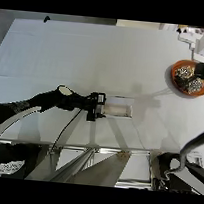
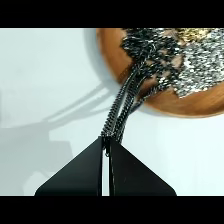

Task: Fold the box and place the chain.

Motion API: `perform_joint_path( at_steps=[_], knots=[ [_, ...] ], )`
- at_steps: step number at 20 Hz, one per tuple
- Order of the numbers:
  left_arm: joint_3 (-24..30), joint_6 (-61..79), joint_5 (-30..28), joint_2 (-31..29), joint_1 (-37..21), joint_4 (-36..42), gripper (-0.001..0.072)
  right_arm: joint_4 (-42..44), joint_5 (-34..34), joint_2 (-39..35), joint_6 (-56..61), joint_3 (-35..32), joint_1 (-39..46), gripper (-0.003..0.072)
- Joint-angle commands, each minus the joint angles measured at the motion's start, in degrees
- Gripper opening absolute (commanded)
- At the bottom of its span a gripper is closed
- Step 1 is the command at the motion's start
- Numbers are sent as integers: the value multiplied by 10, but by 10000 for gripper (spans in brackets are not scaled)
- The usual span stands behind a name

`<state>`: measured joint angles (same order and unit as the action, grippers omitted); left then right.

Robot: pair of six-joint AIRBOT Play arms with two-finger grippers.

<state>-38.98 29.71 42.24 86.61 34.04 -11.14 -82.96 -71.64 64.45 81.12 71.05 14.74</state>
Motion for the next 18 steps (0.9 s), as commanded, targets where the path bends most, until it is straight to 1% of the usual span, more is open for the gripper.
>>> perform_joint_path(
  at_steps=[1,3,8,10,15,18],
  knots=[
    [0,0,0,0,0,0,254,50,-52,-48,-22,0,0,15],
    [0,0,0,0,0,0,254,68,-66,-76,-33,0,0,15],
    [0,0,0,0,0,0,254,153,-97,-148,-52,0,0,15],
    [0,0,0,0,0,0,254,172,-108,-171,-59,0,-8,15],
    [0,0,0,0,0,0,254,172,-162,-197,-62,0,-98,15],
    [0,0,0,0,0,0,254,173,-176,-197,-62,0,-154,15]
  ],
)
